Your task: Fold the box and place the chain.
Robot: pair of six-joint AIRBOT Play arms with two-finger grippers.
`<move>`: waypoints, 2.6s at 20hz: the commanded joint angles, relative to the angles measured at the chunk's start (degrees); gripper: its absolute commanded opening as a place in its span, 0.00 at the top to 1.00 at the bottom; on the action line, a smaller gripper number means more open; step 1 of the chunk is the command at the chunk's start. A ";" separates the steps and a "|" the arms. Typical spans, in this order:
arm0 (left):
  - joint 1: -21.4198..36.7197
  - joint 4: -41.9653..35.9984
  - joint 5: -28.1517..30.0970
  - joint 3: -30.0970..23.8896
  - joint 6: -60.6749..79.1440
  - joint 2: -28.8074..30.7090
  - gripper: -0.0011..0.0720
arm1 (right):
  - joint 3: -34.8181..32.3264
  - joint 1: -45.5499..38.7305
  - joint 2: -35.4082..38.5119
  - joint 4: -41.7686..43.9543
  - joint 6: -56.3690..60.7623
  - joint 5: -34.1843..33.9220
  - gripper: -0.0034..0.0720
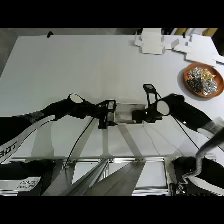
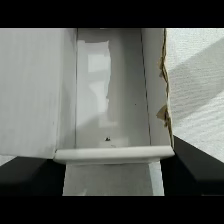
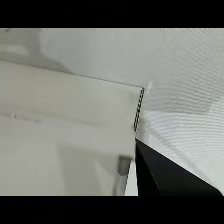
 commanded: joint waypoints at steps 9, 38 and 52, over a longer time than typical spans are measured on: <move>0.00 0.00 0.02 0.02 0.00 0.00 0.78 | 3.69 5.86 -5.51 -6.99 14.84 2.95 0.94; 0.00 0.00 0.00 0.02 0.00 0.00 0.78 | 10.08 -20.87 2.95 16.68 -38.73 23.41 0.78; 0.00 0.00 0.02 0.02 0.00 0.00 0.78 | -0.61 -14.45 3.91 22.25 -40.28 9.81 0.94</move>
